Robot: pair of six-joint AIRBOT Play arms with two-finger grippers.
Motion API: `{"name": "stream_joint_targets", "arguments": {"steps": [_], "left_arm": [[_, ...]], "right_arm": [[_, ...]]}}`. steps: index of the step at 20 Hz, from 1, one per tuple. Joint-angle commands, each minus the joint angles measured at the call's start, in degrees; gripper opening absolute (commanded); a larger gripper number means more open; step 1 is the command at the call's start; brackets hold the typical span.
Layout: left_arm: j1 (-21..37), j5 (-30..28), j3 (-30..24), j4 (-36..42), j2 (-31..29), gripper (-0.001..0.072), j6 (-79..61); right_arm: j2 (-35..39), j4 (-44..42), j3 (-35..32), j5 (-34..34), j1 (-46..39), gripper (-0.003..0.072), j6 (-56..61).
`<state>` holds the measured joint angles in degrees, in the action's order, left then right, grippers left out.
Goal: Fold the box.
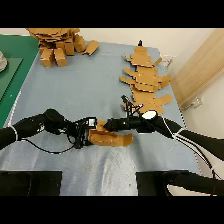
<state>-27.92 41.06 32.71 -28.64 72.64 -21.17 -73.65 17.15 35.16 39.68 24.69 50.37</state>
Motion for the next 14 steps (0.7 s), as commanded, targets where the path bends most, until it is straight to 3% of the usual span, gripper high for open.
{"name": "stream_joint_targets", "arguments": {"steps": [1, 6, 9, 14], "left_arm": [[0.1, -0.1, 0.0, 0.0, 0.0, 0.0397, 0.0], [0.1, -0.1, 0.0, 0.0, 0.0, 0.0397, 0.0], [0.1, -0.1, 0.0, 0.0, 0.0, 0.0397, 0.0], [0.1, -0.2, 0.0, 0.0, 0.0, 0.0397, 0.1]], "right_arm": [[-1.5, 0.7, -1.7, -0.6, 0.1, 0.0005, -0.4], [-1.1, 2.6, -1.7, -0.9, -0.5, 0.0005, -1.3], [2.9, 6.0, -1.7, -1.1, -3.2, 0.0006, -1.4], [16.4, 23.4, -1.7, 1.4, -9.4, 0.0006, -1.4]]}}
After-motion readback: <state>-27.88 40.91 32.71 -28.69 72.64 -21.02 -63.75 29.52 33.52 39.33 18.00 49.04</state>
